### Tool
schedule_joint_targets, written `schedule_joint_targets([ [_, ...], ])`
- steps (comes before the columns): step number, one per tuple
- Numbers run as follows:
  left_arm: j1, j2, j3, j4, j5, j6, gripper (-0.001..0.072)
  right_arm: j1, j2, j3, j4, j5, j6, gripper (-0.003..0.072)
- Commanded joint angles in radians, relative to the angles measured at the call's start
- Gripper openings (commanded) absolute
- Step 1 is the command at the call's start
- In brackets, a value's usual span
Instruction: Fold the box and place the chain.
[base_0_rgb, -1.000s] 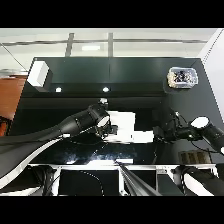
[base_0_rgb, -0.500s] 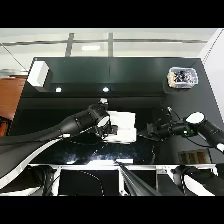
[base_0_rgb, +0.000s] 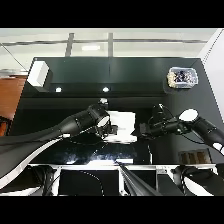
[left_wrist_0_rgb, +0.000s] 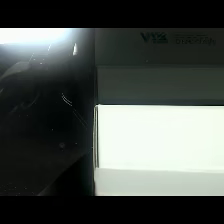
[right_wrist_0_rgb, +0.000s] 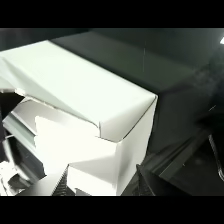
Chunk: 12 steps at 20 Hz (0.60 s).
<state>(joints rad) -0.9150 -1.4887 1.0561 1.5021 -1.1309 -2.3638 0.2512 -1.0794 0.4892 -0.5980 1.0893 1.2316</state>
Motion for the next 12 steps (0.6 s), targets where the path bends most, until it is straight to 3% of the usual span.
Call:
schedule_joint_targets([
  [1,0.000,-0.001,0.001,0.000,0.001,0.000,0.0032,0.092,0.000,0.013,-0.013,-0.121,0.078,0.0479],
  [12,0.000,-0.001,0.001,0.000,0.001,0.000,0.0032,0.358,-0.004,0.167,-0.550,-0.151,0.634,0.0478],
])
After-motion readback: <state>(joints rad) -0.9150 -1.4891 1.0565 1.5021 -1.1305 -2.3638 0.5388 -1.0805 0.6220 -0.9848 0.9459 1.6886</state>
